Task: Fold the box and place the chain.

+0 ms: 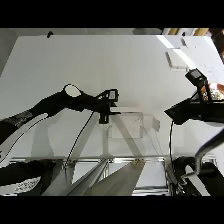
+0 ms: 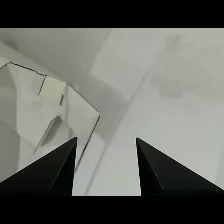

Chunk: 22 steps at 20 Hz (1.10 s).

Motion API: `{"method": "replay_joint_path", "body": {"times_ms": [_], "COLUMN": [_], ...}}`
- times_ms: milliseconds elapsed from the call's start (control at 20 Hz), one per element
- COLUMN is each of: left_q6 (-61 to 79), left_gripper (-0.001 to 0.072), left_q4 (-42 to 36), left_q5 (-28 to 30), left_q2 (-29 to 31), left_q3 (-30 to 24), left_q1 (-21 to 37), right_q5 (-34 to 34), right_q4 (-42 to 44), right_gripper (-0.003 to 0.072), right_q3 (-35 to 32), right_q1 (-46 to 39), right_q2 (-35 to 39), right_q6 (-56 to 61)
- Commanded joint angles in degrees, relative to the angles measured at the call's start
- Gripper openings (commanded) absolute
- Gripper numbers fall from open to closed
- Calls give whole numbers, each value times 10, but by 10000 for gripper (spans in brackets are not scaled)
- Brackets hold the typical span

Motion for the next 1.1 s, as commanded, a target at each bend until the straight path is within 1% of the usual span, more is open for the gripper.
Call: {"method": "replay_joint_path", "body": {"times_ms": [0, 100, 250, 450, 750, 1050], "left_q6": [-3, -3, -2, -7, -7, -7], "left_gripper": [3, 4, 4, 6, 6, 11], "left_q4": [41, 29, -12, -10, -6, -6], "left_q5": [47, 70, 70, 68, 68, 61], "left_q2": [-2, -12, -36, -54, -54, -53], "left_q3": [1, 1, 1, 1, 1, 1], "left_q1": [-16, -28, -28, -28, -28, -28], "right_q5": [6, 8, 17, 17, 17, 22], "right_q4": [0, 1, 11, 11, 11, 12], "right_gripper": [412, 411, 410, 409, 408, 409], "right_q3": [6, 6, 6, 6, 6, 6], "right_q1": [0, 0, 0, 0, 0, 0], "right_q2": [6, 6, 6, 6, 6, 6], "right_q6": [-1, 0, -1, -6, -35, -35]}}
